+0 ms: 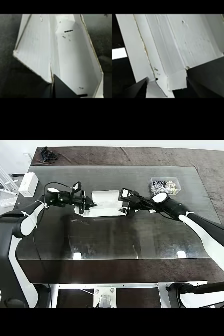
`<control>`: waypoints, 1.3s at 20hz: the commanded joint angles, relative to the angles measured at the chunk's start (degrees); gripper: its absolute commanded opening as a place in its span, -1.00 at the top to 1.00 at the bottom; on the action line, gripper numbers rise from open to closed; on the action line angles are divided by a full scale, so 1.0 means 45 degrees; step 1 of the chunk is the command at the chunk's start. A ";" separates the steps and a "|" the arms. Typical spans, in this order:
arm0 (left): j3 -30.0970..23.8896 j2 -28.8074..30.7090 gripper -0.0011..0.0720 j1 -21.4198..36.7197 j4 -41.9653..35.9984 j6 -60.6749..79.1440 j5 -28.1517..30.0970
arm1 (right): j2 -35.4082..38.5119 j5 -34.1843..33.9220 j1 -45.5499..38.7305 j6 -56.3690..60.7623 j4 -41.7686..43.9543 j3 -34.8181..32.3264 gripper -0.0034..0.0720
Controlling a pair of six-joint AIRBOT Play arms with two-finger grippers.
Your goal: Fold the box and place the chain.
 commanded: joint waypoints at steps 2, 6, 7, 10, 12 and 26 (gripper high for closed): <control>0.0005 -0.0010 0.91 0.0010 0.0005 0.0005 -0.0005 | -0.0855 0.1501 -0.0355 -0.0083 0.0010 0.1015 -0.54; 0.0005 -0.0010 0.91 0.0010 0.0000 0.0005 -0.0005 | -0.1190 0.2055 -0.0597 -0.0384 0.0010 0.1375 -0.55; 0.0005 -0.0010 0.91 0.0010 0.0005 0.0005 -0.0005 | -0.1219 0.2069 -0.0675 -0.0413 0.0015 0.1418 -0.55; 0.0005 -0.0010 0.91 0.0010 0.0000 0.0005 -0.0005 | -0.1350 0.2579 -0.0962 -0.0403 0.0083 0.1690 -0.68; 0.0005 -0.0010 0.91 0.0010 0.0000 0.0005 -0.0005 | -0.1365 0.2574 -0.0971 -0.0481 0.0107 0.1821 -0.68; 0.0005 -0.0010 0.91 0.0010 0.0000 0.0005 -0.0005 | -0.2846 0.4240 -0.1083 -0.0835 0.0083 0.3818 -0.68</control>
